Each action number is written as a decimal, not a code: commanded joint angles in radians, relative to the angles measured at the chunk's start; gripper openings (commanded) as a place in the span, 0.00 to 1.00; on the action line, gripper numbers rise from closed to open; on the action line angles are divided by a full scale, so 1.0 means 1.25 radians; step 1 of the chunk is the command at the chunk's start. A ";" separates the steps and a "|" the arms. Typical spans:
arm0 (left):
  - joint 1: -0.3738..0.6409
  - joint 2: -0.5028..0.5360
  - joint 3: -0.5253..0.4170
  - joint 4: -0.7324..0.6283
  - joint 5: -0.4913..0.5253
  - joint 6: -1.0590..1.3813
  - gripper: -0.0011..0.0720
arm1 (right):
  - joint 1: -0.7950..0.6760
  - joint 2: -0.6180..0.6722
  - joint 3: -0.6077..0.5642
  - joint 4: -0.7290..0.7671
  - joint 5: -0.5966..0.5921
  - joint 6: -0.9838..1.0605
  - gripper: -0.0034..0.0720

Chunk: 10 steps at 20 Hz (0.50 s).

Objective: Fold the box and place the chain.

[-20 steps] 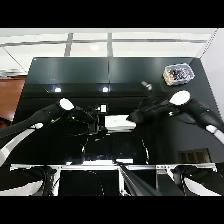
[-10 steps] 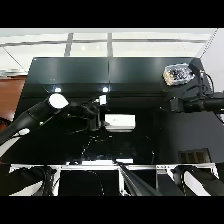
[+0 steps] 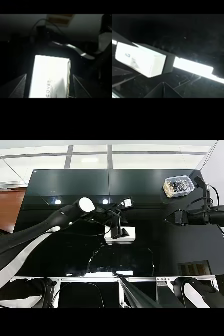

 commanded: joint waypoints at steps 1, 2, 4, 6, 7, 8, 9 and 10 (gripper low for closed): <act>-0.016 -0.048 0.034 0.073 -0.041 -0.087 0.99 | -0.002 0.001 0.000 -0.004 -0.001 -0.005 0.07; -0.018 -0.048 0.034 0.099 -0.049 -0.108 0.99 | -0.002 0.001 0.000 -0.004 -0.002 -0.006 0.07; -0.020 -0.048 0.037 0.117 -0.088 -0.112 0.99 | -0.002 0.001 0.000 -0.010 -0.013 -0.006 0.07; -0.020 -0.048 0.042 0.118 -0.106 -0.113 0.99 | -0.002 0.001 0.000 -0.010 -0.022 -0.006 0.07; -0.020 -0.048 0.045 0.119 -0.107 -0.113 0.99 | -0.002 0.001 0.000 -0.010 -0.025 -0.006 0.07; -0.020 -0.048 0.049 0.125 -0.109 -0.113 0.99 | -0.002 0.001 0.000 -0.010 -0.027 -0.006 0.07; -0.020 -0.048 0.055 0.137 -0.117 -0.113 0.99 | -0.002 0.001 0.000 -0.010 -0.027 -0.006 0.07; -0.020 -0.048 0.061 0.153 -0.128 -0.113 0.99 | -0.002 0.001 0.000 -0.010 -0.027 -0.006 0.07</act>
